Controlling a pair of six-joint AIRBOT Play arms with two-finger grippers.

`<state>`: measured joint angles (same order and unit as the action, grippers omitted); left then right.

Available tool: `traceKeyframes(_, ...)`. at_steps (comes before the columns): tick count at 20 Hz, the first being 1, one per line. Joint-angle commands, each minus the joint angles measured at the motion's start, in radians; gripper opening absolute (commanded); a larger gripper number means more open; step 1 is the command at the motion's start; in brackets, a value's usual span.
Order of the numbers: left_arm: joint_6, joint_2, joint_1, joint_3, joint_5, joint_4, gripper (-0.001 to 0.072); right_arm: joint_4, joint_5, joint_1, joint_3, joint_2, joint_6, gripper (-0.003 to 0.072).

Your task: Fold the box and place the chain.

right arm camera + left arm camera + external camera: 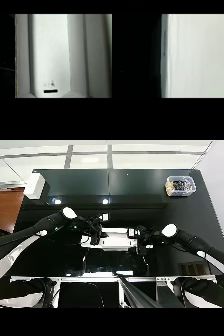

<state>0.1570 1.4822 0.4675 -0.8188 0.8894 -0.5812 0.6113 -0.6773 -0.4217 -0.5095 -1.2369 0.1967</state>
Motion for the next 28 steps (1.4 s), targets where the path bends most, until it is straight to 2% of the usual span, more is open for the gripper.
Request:
traceKeyframes(1,0.0,0.0,0.0,-0.001,0.0,-0.001,0.0025,0.011,0.008,-0.005,0.0,-0.001,-0.006,0.0627)
traceKeyframes(7,0.0,0.0,0.0,-0.001,0.0,-0.001,0.0025,0.011,0.008,-0.005,0.0,-0.001,-0.007,0.0626)
traceKeyframes(8,0.0,0.0,0.0,-0.001,0.0,-0.001,0.0025,0.011,0.008,-0.005,0.0,-0.001,-0.006,0.053)
traceKeyframes(9,0.0,0.0,0.0,-0.001,0.001,-0.001,0.0025,0.011,0.008,-0.005,0.0,-0.001,-0.006,0.0465)
traceKeyframes(14,-0.018,-0.003,-0.002,-0.001,0.023,0.002,0.0029,0.011,0.008,-0.005,0.0,-0.001,-0.006,0.0465)
traceKeyframes(15,-0.036,-0.007,-0.005,-0.003,0.039,-0.003,0.0103,0.011,0.008,-0.005,0.0,-0.001,-0.006,0.0466)
traceKeyframes(16,-0.056,-0.016,-0.008,-0.005,0.056,-0.01,0.0314,0.011,0.008,-0.005,0.0,-0.001,-0.006,0.0465)
traceKeyframes(18,-0.147,-0.055,-0.02,-0.005,0.062,-0.06,0.0541,0.011,0.008,-0.005,0.0,-0.001,-0.006,0.0465)
traceKeyframes(19,-0.211,-0.084,-0.026,-0.005,0.06,-0.112,0.0585,0.011,0.008,-0.005,0.0,-0.001,-0.006,0.0466)
traceKeyframes(20,-0.285,-0.117,-0.033,-0.005,0.061,-0.179,0.0585,0.011,0.008,-0.005,0.0,-0.001,-0.006,0.0465)
traceKeyframes(23,-0.618,-0.23,-0.064,-0.005,0.079,-0.407,0.0585,0.011,0.007,-0.005,0.0,-0.001,-0.006,0.0452)
traceKeyframes(24,-0.712,-0.263,-0.078,-0.005,0.121,-0.454,0.0573,0.011,0.007,-0.005,0.0,-0.001,-0.006,0.0355)
traceKeyframes(25,-0.766,-0.288,-0.092,-0.005,0.185,-0.458,0.0407,0.011,0.007,-0.005,0.0,-0.001,-0.006,0.0235)
traceKeyframes(26,-0.797,-0.303,-0.105,-0.005,0.276,-0.439,0.0099,0.011,0.007,-0.005,0.0,-0.001,-0.006,0.0192)
traceKeyframes(27,-0.797,-0.303,-0.111,-0.003,0.377,-0.392,0.0024,0.011,0.007,-0.005,0.0,-0.001,-0.006,0.019)
traceKeyframes(28,-0.797,-0.297,-0.11,0.009,0.451,-0.31,0.0024,0.01,0.007,-0.005,0.0,-0.001,-0.006,0.0191)
